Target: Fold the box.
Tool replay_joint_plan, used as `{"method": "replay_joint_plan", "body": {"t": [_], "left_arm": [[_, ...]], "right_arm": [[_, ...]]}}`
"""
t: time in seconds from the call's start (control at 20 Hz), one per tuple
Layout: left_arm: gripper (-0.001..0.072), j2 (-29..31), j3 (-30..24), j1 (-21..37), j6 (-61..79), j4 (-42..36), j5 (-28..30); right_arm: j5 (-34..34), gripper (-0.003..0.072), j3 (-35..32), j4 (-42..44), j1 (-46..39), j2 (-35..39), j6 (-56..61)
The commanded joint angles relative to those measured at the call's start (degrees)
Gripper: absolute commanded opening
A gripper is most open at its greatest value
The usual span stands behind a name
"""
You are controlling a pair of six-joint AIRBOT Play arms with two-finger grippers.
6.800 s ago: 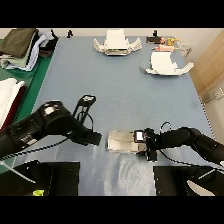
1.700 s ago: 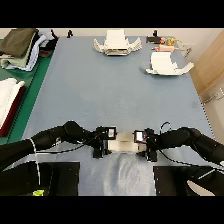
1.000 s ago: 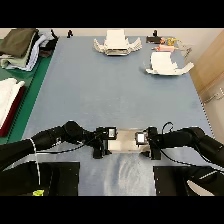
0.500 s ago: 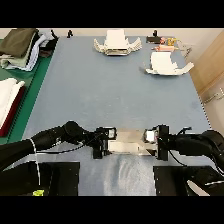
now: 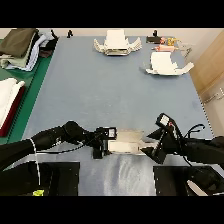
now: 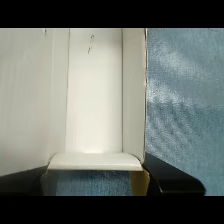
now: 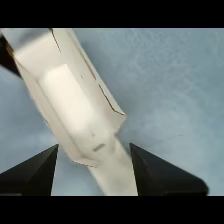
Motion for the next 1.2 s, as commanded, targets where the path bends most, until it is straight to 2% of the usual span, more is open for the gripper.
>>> {"method": "replay_joint_plan", "body": {"t": [0.0,0.2,0.25,0.35,0.4,0.45,0.6,0.7,0.95,1.15], "left_arm": [[0.0597,0.0,0.0,0.0,0.0,0.0,0.0],[0.0597,0.0,0.0,0.0,0.0,0.0,0.0],[0.0597,0.0,0.0,0.0,0.0,0.0,0.0],[0.0598,0.0,0.0,0.0,0.0,0.0,0.0],[0.0597,0.0,0.0,0.0,0.0,0.0,0.0],[0.0597,0.0,0.0,0.0,0.0,0.0,0.0],[0.0597,0.0,0.0,0.0,0.0,0.0,0.0],[0.0597,0.0,0.0,0.0,0.0,0.0,0.0],[0.0597,0.0,0.0,0.0,0.0,0.0,0.0],[0.0597,0.0,0.0,0.0,0.0,0.0,0.0]], "right_arm": [[0.0,0.0710,0.0,7.2,0.2,0.7,23.1],[0.0,0.0701,0.0,7.3,0.2,0.6,32.5],[0.1,0.0650,0.0,7.7,0.2,0.6,35.3],[0.8,0.0141,0.0,10.1,0.4,-0.5,36.8],[2.1,0.0036,0.0,10.7,0.5,-1.6,36.0],[3.9,0.0001,0.2,11.3,0.5,-2.9,33.8],[9.2,0.0001,3.5,11.6,0.5,-9.5,27.2],[11.8,0.0002,7.3,11.5,0.5,-16.5,24.4],[11.9,0.0002,14.1,10.3,0.5,-36.6,19.6],[11.6,0.0001,14.3,10.3,0.5,-42.8,15.8]]}}
